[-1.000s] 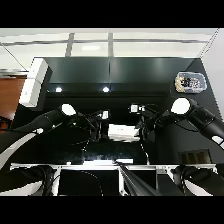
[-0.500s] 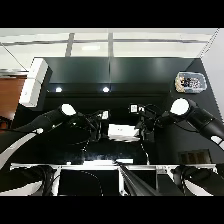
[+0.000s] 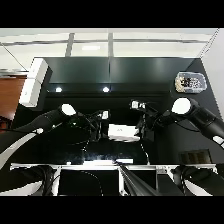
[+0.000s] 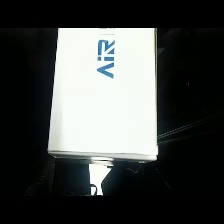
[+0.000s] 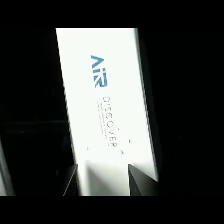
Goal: Fold the box and place the chain.
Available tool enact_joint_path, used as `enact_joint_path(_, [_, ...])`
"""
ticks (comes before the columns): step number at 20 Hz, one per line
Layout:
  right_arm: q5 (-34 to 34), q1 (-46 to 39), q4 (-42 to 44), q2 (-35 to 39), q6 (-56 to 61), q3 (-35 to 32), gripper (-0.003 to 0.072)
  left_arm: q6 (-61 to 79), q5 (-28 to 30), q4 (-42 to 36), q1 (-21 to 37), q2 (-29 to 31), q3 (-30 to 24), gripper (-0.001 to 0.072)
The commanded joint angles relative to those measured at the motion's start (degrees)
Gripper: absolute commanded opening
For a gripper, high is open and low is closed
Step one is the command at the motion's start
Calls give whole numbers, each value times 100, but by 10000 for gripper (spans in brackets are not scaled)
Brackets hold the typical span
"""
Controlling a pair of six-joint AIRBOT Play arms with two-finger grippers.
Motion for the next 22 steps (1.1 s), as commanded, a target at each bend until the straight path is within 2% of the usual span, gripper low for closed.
enact_joint_path(1, [503,-15,31,201,1593,184,384,0,-2,0,0,-4,-2,481])
enact_joint_path(2, [660,-13,31,212,2190,179,382,0,-2,0,0,-4,-2,481])
enact_joint_path(3, [710,-11,76,210,2741,125,239,0,-2,2,0,-4,-2,481])
enact_joint_path(4, [645,-13,245,210,3008,0,28,0,-2,0,0,-4,-2,481])
enact_joint_path(9, [-645,-13,2350,155,3176,-938,12,0,-2,0,0,-4,-2,481])
enact_joint_path(11, [-855,-13,2688,20,3178,-1016,12,0,-2,0,0,-4,-2,481])
enact_joint_path(14, [-1093,-13,2636,-179,3285,-1023,12,0,-2,0,0,-4,-2,481])
enact_joint_path(18, [-1126,-13,2065,-490,3582,-1054,13,2,-2,0,0,-4,-2,482])
enact_joint_path(22, [-1139,-13,1989,-492,3582,-1049,12,2,-4,0,0,-4,-2,482])
